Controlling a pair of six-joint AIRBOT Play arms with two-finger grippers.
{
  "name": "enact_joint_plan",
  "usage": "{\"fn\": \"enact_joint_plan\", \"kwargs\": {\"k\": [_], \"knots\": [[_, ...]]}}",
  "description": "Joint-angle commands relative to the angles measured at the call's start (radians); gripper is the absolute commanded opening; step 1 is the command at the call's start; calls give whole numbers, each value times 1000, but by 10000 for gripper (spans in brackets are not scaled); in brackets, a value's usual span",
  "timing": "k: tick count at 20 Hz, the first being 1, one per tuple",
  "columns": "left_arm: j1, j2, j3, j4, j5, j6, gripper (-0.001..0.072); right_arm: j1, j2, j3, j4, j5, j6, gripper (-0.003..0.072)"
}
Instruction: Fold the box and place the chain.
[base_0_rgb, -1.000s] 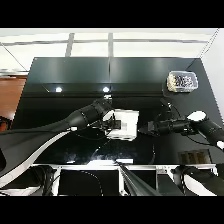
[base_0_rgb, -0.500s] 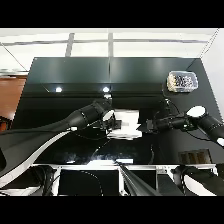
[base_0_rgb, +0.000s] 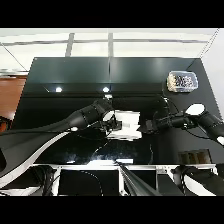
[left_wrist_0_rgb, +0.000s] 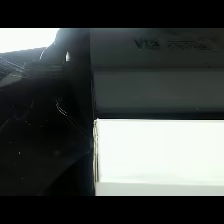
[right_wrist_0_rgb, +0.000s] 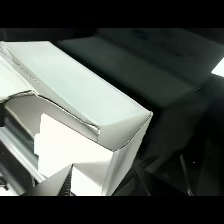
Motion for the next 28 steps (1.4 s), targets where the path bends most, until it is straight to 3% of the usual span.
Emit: {"fn": "enact_joint_plan", "kwargs": {"k": [1, 3, 6, 9, 13, 15, 16, 17, 26, 28], "knots": [[1, 0, 0, 0, 2, -1, 26, 83, 0, 4, -23, -132, 110, 453], [1, 0, 0, 0, 1, -1, 26, 168, 0, 30, -119, -203, 213, 452], [1, 0, 0, 0, 1, -1, 26, 311, -10, 107, -402, -243, 510, 452], [1, 0, 0, 0, 1, -1, 26, 413, -34, 167, -617, -205, 763, 451], [1, 0, 0, 1, 1, -1, 26, 502, -126, 265, -717, -105, 920, 448], [1, 0, 0, 1, 1, -1, 26, 539, -172, 319, -790, -52, 992, 419], [1, 0, 0, 1, 1, -1, 26, 555, -188, 339, -823, -34, 1032, 361], [1, 0, 0, 1, 1, -1, 26, 566, -201, 353, -833, -17, 1049, 300], [1, 0, 0, 1, -1, -1, 26, 573, -238, 360, -808, -11, 1187, 298], [1, 0, 0, 1, -1, -1, 26, 573, -247, 360, -784, -27, 1188, 90]]}}
